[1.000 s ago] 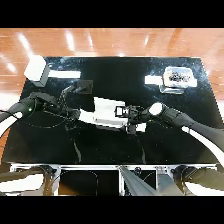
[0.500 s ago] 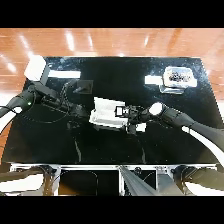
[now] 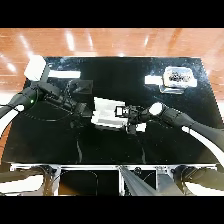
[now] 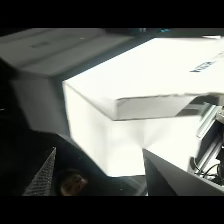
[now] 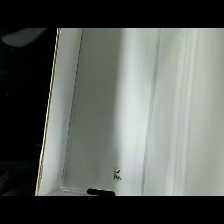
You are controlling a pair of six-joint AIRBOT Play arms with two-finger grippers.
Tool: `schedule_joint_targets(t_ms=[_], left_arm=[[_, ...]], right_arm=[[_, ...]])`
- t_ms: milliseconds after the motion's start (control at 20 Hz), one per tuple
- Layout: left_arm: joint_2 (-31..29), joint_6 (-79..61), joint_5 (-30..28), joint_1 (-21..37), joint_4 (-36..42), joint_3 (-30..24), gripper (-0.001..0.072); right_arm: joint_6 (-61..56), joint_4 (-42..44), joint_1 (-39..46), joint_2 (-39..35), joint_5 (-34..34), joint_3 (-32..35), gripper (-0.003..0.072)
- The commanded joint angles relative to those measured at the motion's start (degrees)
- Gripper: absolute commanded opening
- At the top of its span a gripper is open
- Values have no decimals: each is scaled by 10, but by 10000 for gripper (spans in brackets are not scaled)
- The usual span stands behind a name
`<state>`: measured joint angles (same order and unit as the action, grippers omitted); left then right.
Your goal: Fold the box and place the chain.
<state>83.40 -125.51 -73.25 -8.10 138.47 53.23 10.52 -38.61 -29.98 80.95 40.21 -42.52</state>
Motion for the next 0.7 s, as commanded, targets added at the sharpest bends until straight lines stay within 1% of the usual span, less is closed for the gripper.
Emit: schedule_joint_targets(t_ms=[0, 200, 450, 650], left_arm=[[0, 23, 5, -27, -4, 7, 630], [-9, 89, 59, -63, -54, 7, 629], [-36, 140, 141, -125, -109, 7, 628], [-38, 165, 155, -143, -120, 7, 627]], right_arm=[[0, 0, 0, 0, 0, 0, 621], [0, 0, 0, 0, 0, 0, 621], [0, 0, 0, 0, 0, 0, 621], [0, 0, 0, 0, 0, 0, 621]])
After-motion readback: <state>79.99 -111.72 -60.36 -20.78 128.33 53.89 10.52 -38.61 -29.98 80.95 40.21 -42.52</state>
